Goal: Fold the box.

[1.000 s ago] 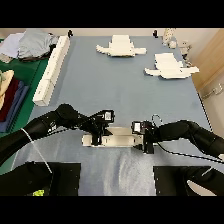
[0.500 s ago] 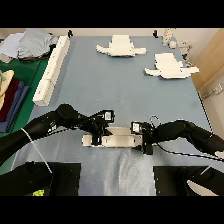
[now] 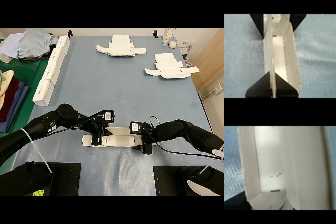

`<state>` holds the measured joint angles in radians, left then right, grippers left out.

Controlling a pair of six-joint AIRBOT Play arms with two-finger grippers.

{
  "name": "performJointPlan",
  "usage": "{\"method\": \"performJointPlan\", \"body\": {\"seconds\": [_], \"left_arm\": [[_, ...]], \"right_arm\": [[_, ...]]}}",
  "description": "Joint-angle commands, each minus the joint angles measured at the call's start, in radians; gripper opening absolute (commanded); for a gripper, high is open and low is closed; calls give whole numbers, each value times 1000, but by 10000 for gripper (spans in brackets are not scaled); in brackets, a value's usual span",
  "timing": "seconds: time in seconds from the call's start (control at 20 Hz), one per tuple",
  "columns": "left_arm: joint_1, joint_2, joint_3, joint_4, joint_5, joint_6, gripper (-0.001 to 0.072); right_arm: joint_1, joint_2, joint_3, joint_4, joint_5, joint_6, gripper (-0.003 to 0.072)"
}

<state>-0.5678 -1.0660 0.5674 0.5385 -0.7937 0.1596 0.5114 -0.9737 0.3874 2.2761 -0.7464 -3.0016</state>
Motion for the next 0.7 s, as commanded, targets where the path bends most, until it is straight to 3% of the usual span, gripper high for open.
{"method": "performJointPlan", "body": {"seconds": [0.0,0.1,0.65], "left_arm": [[0,0,0,0,0,0,13],[0,0,0,0,0,0,13],[0,0,0,0,0,0,13]], "right_arm": [[2,-11,0,-1,5,0,680],[2,-11,0,-1,5,0,542],[2,-12,0,-3,5,0,543]]}}
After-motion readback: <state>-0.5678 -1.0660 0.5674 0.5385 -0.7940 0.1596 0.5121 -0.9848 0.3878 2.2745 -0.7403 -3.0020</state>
